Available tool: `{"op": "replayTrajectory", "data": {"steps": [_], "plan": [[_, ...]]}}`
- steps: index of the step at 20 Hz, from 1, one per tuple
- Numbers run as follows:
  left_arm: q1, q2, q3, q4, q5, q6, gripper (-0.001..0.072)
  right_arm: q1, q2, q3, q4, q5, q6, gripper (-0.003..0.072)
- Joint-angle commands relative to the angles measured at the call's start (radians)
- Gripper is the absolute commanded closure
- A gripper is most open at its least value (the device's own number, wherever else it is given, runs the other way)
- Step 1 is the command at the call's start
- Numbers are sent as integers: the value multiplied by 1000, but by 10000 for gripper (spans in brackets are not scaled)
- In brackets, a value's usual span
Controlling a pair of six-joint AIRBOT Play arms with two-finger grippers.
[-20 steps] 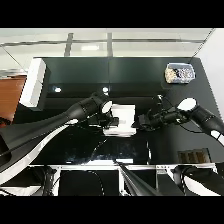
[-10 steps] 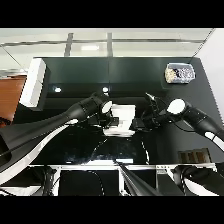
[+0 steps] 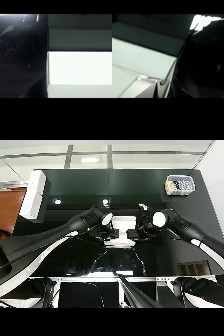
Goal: Fold the box and place the chain.
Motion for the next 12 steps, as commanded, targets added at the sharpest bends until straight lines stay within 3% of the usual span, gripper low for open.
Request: {"op": "replayTrajectory", "data": {"steps": [1,6,12], "plan": [[1,0,0,2,-6,3,682,51,-27,63,-143,48,140,499],[1,0,0,2,-5,3,682,116,-89,151,-280,161,273,498],[1,0,0,2,-6,3,682,160,-115,151,-305,156,354,498]]}}
